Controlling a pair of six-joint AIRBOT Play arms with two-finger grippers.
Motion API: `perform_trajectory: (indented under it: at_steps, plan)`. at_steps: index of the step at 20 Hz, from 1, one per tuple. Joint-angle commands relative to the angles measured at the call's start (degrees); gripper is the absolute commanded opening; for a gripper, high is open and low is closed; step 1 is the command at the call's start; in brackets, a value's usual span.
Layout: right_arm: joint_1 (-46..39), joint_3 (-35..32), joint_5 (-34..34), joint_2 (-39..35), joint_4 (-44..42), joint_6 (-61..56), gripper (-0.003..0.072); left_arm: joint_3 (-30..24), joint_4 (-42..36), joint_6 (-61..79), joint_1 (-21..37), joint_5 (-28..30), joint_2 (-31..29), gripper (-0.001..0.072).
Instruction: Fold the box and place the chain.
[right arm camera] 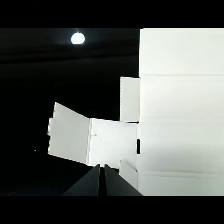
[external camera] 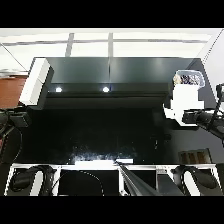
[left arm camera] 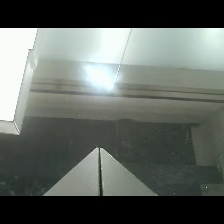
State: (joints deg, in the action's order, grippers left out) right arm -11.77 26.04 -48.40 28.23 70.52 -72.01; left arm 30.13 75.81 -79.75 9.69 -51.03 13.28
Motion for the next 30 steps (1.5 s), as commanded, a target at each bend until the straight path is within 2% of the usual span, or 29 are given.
perform_trajectory:
  at_steps: [1,17,19,20,22,23,24,25,27,28,29,30]
  plan:
    - [-0.02,0.00,-0.02,-0.02,0.00,0.00,0.0040,-0.02,0.02,0.00,-0.02,-0.02,-0.02,0.0026]
    - [0.00,0.00,0.00,-0.02,-0.20,-0.07,0.0040,-0.02,-0.28,-0.17,-0.02,0.13,-0.02,0.0027]
    - [0.00,0.00,0.17,-0.02,-2.29,-0.02,0.0040,-0.15,-0.26,-0.20,-0.07,4.44,0.02,0.0027]
    - [0.00,0.00,1.14,-0.02,-3.96,-0.02,0.0040,-0.13,-1.11,-0.20,-0.07,7.78,0.02,0.0027]
    - [0.00,0.00,4.35,-0.02,-6.36,-0.02,0.0042,-0.11,-4.31,-0.20,-0.07,10.78,0.02,0.0027]
    - [0.00,0.00,5.73,0.09,-6.64,-0.04,0.0088,-0.13,-6.49,-0.20,-0.07,11.43,0.02,0.0027]
    - [-0.02,0.00,6.67,0.24,-6.36,-0.02,0.0431,-0.28,-8.85,-0.20,-0.07,12.09,0.11,0.0027]
    - [-0.02,0.00,7.91,0.44,-4.79,0.20,0.0703,-0.33,-11.74,-0.22,-0.07,12.59,0.48,0.0031]
    - [-0.63,0.00,11.26,1.16,2.36,-0.66,0.0703,-0.33,-16.00,-0.15,-0.11,13.09,1.38,0.0042]
    - [-2.08,0.13,13.64,2.03,8.17,-4.17,0.0703,-0.33,-16.74,-0.17,-0.11,13.51,1.97,0.0214]
    - [-4.94,1.07,15.41,3.93,15.43,-9.81,0.0703,-0.33,-17.07,-0.24,-0.11,13.68,2.91,0.0660]
    - [-8.72,2.67,16.39,6.58,20.98,-15.28,0.0702,-0.31,-17.40,-0.55,-0.09,13.38,4.02,0.0709]
